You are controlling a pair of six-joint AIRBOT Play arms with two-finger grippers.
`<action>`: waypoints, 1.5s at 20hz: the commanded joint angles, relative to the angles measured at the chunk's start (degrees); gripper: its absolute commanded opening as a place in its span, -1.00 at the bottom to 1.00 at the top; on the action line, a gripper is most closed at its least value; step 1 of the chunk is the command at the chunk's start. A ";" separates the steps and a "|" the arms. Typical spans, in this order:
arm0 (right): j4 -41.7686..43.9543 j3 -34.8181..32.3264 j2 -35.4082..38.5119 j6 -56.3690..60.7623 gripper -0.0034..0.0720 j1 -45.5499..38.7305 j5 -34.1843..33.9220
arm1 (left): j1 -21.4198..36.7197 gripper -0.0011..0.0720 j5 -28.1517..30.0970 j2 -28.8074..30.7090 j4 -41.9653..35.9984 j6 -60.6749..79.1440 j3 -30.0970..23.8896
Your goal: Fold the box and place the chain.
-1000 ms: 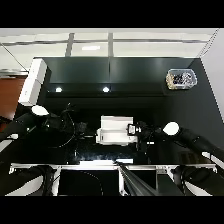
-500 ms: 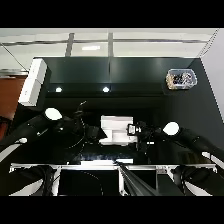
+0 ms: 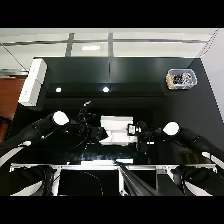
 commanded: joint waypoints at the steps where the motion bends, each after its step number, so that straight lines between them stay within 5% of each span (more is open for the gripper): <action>1: 0.02 0.02 -0.02 0.00 -0.37 0.04 0.02 | -3.52 0.71 1.68 -0.28 13.35 -11.91 3.37; 9: 0.00 0.02 -0.02 0.00 -0.37 0.07 0.00 | -15.08 0.67 -10.73 -5.68 37.53 -45.83 16.15; 13: 0.00 0.02 -0.02 0.00 -0.37 0.07 0.00 | -18.43 -0.24 -11.54 -7.34 39.50 -51.06 17.66; 30: 0.00 0.02 -0.02 0.00 -0.37 0.07 0.02 | -20.09 -0.28 -12.63 -10.21 41.40 -63.12 19.23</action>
